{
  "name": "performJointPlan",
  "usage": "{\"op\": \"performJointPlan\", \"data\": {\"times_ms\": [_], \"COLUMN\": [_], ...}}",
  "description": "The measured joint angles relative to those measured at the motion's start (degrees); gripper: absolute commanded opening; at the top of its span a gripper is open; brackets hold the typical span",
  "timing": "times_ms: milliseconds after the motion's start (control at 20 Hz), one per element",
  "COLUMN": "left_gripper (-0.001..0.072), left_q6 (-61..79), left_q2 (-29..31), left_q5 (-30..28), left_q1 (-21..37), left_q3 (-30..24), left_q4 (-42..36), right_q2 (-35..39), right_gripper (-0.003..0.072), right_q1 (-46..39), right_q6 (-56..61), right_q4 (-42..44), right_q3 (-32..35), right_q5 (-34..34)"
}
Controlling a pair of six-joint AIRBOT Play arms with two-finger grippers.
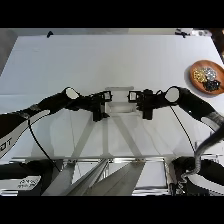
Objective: Fold the box and place the chain.
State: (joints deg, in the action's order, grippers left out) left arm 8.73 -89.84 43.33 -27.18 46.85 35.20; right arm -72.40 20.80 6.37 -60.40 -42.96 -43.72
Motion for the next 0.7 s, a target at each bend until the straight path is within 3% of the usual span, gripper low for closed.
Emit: {"op": "performJointPlan", "data": {"times_ms": [600,650,700], "left_gripper": [0.0508,0.0508,0.0508], "left_q6": [0.04,0.04,0.0], "left_q2": [0.0,0.0,0.0], "left_q5": [0.0,0.0,0.0], "left_q1": [0.0,0.0,0.0], "left_q3": [0.0,0.0,0.0], "left_q4": [0.07,0.04,0.02], "right_q2": [-1.97,-1.99,-1.99], "right_gripper": [0.0128,0.0168,0.0295], "right_q1": [4.39,4.44,4.5], "right_q6": [-1.68,-1.7,-1.7], "right_q4": [3.3,3.58,3.8], "right_q3": [0.26,0.26,0.26], "right_q5": [3.69,3.89,4.02]}}
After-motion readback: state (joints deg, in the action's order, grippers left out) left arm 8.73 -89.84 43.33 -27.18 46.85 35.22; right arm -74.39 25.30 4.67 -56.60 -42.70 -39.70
